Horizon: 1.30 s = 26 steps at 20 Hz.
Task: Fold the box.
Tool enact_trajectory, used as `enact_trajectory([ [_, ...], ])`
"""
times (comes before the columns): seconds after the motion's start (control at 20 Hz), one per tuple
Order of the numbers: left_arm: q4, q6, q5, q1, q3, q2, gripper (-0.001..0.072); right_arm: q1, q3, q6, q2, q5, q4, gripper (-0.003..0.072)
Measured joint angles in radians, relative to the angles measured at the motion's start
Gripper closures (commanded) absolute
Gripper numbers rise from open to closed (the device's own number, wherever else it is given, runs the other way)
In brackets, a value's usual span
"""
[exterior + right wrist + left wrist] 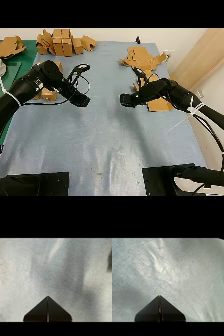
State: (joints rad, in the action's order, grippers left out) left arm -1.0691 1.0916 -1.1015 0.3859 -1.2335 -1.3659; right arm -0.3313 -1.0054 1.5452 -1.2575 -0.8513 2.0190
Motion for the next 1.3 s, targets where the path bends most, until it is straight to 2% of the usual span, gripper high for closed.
enact_trajectory([
  [0.45, 0.0, 0.0, 0.0, 0.0, 0.0, 0.0, 0.0697, 0.007, -0.005, -0.022, -0.001, 0.0, 0.008, 0.0679],
  [0.5, 0.0, 0.0, 0.0, 0.0, 0.0, 0.0, 0.0697, 0.024, -0.014, -0.039, -0.002, 0.0, -0.009, 0.0654],
  [0.6, 0.0, 0.0, 0.0, 0.0, 0.0, 0.0, 0.0697, 0.1, -0.052, -0.092, -0.009, -0.028, -0.09, 0.0433],
  [0.65, 0.0, 0.0, 0.0, 0.0, 0.0, 0.0, 0.0697, 0.155, -0.077, -0.115, -0.015, -0.048, -0.132, 0.0274],
  [0.7, 0.0, 0.0, 0.0, 0.0, 0.0, 0.0, 0.0697, 0.227, -0.108, -0.133, -0.023, -0.066, -0.174, 0.0211],
  [0.85, 0.0, 0.0, 0.019, 0.002, 0.0, 0.0, 0.0697, 0.469, -0.2, -0.129, -0.065, -0.097, -0.26, 0.0204],
  [0.9, 0.0, 0.0, 0.032, 0.002, 0.0, 0.0, 0.0697, 0.554, -0.234, -0.103, -0.091, -0.102, -0.275, 0.0182],
  [1.05, 0.0, 0.0, 0.091, 0.002, 0.0, 0.0, 0.0697, 0.764, -0.326, 0.003, -0.192, -0.112, -0.286, 0.0182],
  [1.3, 0.003, 0.0, 0.142, 0.002, 0.0, 0.0, 0.0697, 0.956, -0.431, 0.224, -0.383, -0.146, -0.119, 0.0182],
])
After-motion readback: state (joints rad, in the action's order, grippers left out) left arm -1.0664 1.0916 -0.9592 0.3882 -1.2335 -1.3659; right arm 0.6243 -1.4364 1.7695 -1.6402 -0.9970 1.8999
